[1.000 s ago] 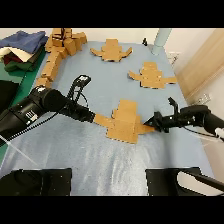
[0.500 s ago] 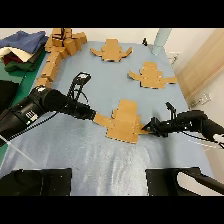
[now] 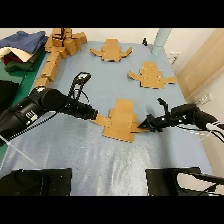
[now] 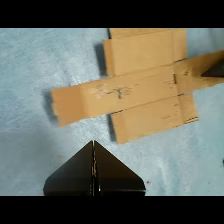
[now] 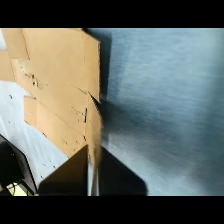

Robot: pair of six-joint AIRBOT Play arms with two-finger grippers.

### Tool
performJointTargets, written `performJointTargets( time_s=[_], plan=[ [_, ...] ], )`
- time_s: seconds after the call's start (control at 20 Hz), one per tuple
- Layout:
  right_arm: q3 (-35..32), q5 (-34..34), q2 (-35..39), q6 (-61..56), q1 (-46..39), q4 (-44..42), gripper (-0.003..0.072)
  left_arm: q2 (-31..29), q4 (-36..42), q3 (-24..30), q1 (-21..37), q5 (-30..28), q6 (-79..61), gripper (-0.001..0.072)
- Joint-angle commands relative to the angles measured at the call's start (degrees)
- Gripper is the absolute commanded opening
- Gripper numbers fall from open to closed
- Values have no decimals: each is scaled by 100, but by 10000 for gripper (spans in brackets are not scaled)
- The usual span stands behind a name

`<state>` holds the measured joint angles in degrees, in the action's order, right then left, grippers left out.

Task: Fold the box.

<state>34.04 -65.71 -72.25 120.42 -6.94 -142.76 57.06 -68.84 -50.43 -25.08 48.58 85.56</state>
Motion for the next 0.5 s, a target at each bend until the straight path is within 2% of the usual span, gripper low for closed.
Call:
performJointTargets(
  time_s=[0.0,0.05,0.1,0.15,0.3,0.45],
  plan=[
    [205,44,-133,260,452,2,4,0,249,2,7,9,0,15],
    [216,66,-122,293,535,-4,3,0,293,2,20,26,-2,26],
    [212,76,-87,380,632,-4,3,0,315,0,24,57,-2,263],
    [190,72,-17,529,737,-22,2,11,326,-7,70,109,-2,431],
    [-101,133,525,909,1169,-17,3,96,358,-50,457,282,-184,428],
    [-704,710,1484,968,1709,52,2,518,1305,-52,1088,461,-1167,430]
  ],
)
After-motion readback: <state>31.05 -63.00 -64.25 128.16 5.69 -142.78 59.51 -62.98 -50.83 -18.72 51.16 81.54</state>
